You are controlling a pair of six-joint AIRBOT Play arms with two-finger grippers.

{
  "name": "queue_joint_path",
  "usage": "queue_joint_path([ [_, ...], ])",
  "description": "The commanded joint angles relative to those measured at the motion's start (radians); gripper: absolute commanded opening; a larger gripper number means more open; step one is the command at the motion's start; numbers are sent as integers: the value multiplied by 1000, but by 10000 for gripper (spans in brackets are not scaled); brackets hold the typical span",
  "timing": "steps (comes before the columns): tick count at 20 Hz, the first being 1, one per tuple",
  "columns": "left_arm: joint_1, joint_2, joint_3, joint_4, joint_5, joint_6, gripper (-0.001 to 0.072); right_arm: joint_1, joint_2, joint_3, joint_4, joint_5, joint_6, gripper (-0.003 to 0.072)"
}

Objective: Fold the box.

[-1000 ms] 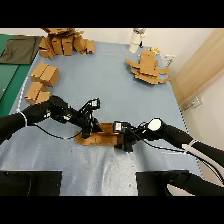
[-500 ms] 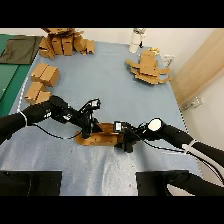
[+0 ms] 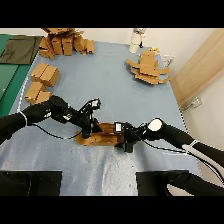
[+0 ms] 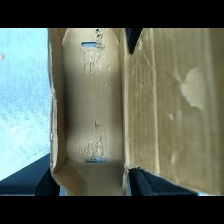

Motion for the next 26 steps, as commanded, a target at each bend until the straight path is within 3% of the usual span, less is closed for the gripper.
queue_joint_path([
  [1, -1, 0, 0, 0, 0, 0, 12, 0, 12, 0, 2, -3, 0, 501],
  [26, -1, 0, 0, -8, 43, -53, 14, 0, 11, -1, -51, -11, 38, 498],
])
